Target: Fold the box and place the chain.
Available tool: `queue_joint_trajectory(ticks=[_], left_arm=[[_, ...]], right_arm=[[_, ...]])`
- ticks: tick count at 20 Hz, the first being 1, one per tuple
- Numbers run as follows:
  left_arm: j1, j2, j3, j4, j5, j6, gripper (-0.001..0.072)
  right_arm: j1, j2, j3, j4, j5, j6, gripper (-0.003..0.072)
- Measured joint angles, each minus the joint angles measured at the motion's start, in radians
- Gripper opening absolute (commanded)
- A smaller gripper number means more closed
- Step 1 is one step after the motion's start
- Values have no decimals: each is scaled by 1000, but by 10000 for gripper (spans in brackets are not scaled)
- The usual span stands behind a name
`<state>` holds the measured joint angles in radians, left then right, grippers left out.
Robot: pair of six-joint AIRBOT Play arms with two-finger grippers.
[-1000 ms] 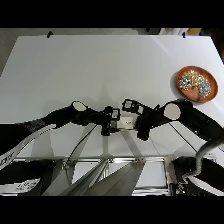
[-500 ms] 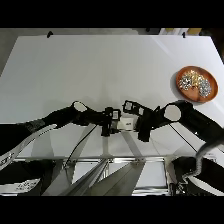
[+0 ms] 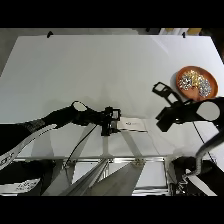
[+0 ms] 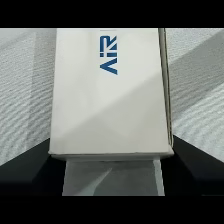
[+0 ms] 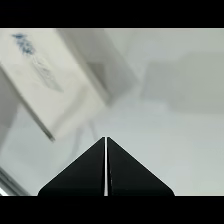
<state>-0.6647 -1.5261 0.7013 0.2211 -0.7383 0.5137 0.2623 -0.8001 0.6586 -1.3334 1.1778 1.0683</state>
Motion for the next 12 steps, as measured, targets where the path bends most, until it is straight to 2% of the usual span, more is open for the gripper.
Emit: queue_joint_trajectory(ticks=[3,6,12], left_arm=[[0,0,0,0,0,1,389],[0,0,0,0,0,1,389],[0,0,0,0,0,2,389]], right_arm=[[-162,21,-18,-139,80,138,14],[-307,29,-49,-209,111,245,14],[-426,33,-71,-246,170,311,14]])
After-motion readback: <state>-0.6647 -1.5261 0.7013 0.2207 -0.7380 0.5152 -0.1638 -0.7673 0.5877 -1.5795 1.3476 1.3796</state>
